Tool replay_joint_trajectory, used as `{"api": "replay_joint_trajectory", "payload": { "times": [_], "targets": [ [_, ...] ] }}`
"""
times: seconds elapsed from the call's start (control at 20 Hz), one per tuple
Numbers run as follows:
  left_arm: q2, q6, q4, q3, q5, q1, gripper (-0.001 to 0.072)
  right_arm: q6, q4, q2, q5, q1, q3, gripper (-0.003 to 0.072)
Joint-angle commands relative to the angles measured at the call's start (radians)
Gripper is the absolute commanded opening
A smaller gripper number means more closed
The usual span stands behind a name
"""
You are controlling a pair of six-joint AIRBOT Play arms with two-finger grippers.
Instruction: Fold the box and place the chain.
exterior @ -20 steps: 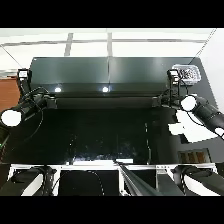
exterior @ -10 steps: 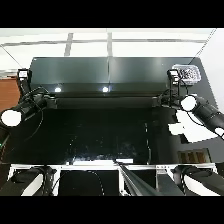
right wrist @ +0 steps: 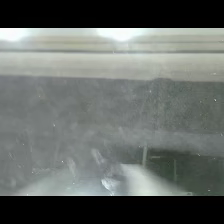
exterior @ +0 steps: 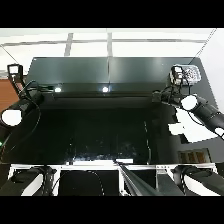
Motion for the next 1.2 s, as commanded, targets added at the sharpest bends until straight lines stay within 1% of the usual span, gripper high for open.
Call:
{"api": "replay_joint_trajectory", "payload": {
  "times": [0.0, 0.05, 0.15, 0.25, 0.35, 0.4, 0.45, 0.55, 0.6, 0.65, 0.7, 0.8, 0.85, 0.9, 1.0, 1.1, 1.15],
  "targets": [
    [-0.02, 0.0, -0.034, 0.0, -0.161, -0.001, 0.071, 0.0, 0.006, 0.0, 0.064, -0.024, 0.03, 0.0708],
    [-0.02, -0.001, -0.011, 0.0, -0.252, -0.001, 0.071, 0.001, -0.047, 0.0, 0.143, -0.066, 0.07, 0.0708],
    [-0.019, -0.005, -0.005, 0.0, -0.373, 0.001, 0.0709, 0.016, -0.192, 0.0, 0.259, -0.201, 0.166, 0.0708],
    [-0.019, -0.055, -0.005, 0.0, -0.431, 0.001, 0.0709, 0.113, -0.355, 0.0, 0.272, -0.404, 0.241, 0.0707],
    [-0.019, -0.074, -0.005, 0.0, -0.436, 0.001, 0.0707, 0.25, -0.432, -0.001, 0.219, -0.644, 0.276, 0.0707],
    [-0.019, -0.074, -0.005, 0.0, -0.435, 0.001, 0.0707, 0.315, -0.428, -0.001, 0.188, -0.769, 0.28, 0.0707],
    [-0.019, -0.074, -0.005, 0.0, -0.432, 0.001, 0.0707, 0.336, -0.396, -0.006, 0.173, -0.874, 0.282, 0.0707],
    [-0.019, -0.074, -0.01, 0.0, -0.43, 0.001, 0.0708, 0.27, -0.301, -0.06, 0.226, -1.048, 0.329, 0.0707],
    [-0.019, -0.074, -0.01, 0.0, -0.43, -0.001, 0.0708, 0.176, -0.246, -0.11, 0.286, -1.111, 0.375, 0.0707],
    [-0.02, -0.073, -0.01, -0.001, -0.431, -0.001, 0.0707, 0.068, -0.198, -0.167, 0.368, -1.153, 0.427, 0.0707],
    [-0.021, -0.073, -0.01, -0.001, -0.43, -0.001, 0.0707, -0.046, -0.177, -0.233, 0.479, -1.183, 0.484, 0.0707],
    [-0.021, -0.073, -0.01, -0.001, -0.43, -0.001, 0.0707, -0.217, -0.175, -0.346, 0.669, -1.201, 0.565, 0.0707],
    [-0.021, -0.073, -0.01, -0.001, -0.43, -0.001, 0.0707, -0.295, -0.172, -0.393, 0.736, -1.197, 0.591, 0.0707],
    [-0.021, -0.073, -0.01, -0.001, -0.431, -0.001, 0.0707, -0.379, -0.173, -0.427, 0.774, -1.188, 0.605, 0.0707],
    [-0.021, -0.073, -0.01, -0.001, -0.431, -0.001, 0.0707, -0.483, -0.174, -0.464, 0.761, -1.16, 0.612, 0.0707],
    [-0.021, -0.074, -0.011, -0.001, -0.431, -0.001, 0.0707, -0.506, -0.174, -0.498, 0.742, -1.14, 0.618, 0.0706],
    [-0.021, -0.074, -0.014, -0.001, -0.431, -0.001, 0.0707, -0.505, -0.152, -0.528, 0.767, -1.139, 0.637, 0.0706]
  ]
}}
